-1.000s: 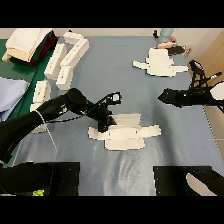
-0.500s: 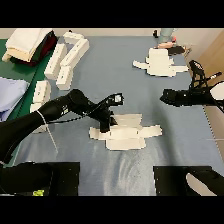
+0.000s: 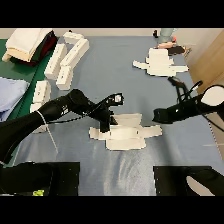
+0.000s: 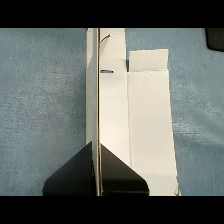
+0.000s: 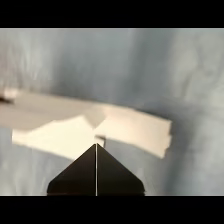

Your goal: Fold the box.

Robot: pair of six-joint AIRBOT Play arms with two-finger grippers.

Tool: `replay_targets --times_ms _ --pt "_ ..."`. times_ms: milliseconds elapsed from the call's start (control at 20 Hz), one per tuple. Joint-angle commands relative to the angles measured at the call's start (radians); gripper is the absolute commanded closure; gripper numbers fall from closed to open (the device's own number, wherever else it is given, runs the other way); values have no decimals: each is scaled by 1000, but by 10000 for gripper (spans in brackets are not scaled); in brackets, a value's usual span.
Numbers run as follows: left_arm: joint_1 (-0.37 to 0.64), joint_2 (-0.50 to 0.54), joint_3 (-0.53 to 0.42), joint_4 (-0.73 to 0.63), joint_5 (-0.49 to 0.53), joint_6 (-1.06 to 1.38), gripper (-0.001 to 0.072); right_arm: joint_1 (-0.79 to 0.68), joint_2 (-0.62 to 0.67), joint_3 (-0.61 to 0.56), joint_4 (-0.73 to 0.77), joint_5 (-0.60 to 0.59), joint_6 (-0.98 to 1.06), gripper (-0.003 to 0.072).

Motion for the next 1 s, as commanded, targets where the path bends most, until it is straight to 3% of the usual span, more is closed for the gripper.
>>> replay_targets --times_ms 0,200,250,300,350,750,950 --pt "0 0 1 1 1 0 693 231 51 -64 -43 18 -8 685" --pt "0 0 1 1 1 0 693 612 90 -203 -291 -233 -132 683" --pt "0 0 1 1 1 0 693 700 85 -236 -345 -273 -178 603" --pt "0 0 1 1 1 0 693 765 77 -264 -397 -310 -219 316" --pt "0 0 1 1 1 0 693 815 64 -288 -454 -346 -237 116" --pt "-1 0 1 1 1 0 693 843 -85 -303 -685 -439 -234 110" --pt "-1 0 1 1 1 0 692 843 -85 -288 -762 -466 -127 110"
